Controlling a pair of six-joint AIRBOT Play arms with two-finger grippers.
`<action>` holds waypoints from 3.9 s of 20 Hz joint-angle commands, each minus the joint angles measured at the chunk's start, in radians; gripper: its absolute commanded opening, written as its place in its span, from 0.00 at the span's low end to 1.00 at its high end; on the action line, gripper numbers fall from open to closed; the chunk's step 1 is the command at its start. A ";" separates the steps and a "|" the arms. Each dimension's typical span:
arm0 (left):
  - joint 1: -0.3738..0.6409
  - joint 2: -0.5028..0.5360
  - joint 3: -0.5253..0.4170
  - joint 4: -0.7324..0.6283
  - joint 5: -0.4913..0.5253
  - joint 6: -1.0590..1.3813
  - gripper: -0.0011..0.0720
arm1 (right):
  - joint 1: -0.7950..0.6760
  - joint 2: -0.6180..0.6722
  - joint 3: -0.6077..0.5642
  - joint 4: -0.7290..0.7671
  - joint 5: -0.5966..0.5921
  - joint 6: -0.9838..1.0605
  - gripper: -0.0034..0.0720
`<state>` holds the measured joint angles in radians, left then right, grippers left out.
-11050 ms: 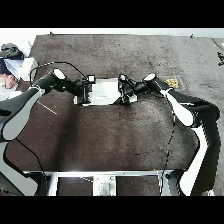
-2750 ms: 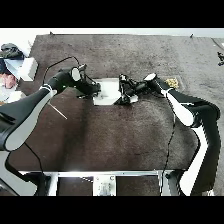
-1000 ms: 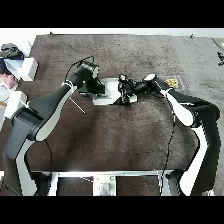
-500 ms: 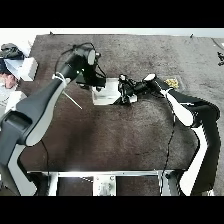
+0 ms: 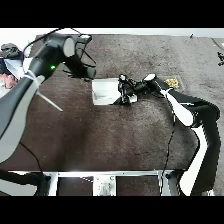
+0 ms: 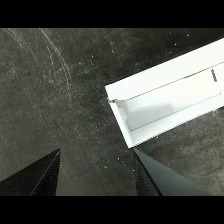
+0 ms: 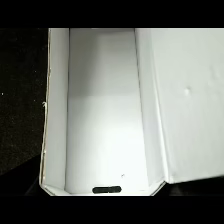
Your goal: Fold the box and place the chain.
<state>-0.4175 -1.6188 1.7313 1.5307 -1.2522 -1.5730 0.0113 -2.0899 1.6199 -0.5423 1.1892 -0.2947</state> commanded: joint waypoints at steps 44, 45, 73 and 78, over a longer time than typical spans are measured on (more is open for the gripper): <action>0.343 -0.446 -0.178 -1.048 -0.063 1.975 1.00 | 0.000 0.000 0.000 0.000 0.000 0.000 0.49; 0.335 -0.446 -0.178 -1.048 -0.053 1.975 1.00 | 0.000 0.000 0.000 0.000 0.000 0.000 0.49; 0.316 -0.419 -0.178 -1.089 -0.069 1.963 1.00 | 0.000 0.000 0.000 0.000 0.000 0.000 0.49; 0.309 -0.420 -0.179 -1.056 -0.050 1.947 1.00 | 0.000 0.000 0.000 0.000 0.000 0.000 0.49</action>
<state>-0.1059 -2.0380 1.5532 0.4583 -1.3254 0.3790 0.0109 -2.0903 1.6199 -0.5438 1.1885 -0.2955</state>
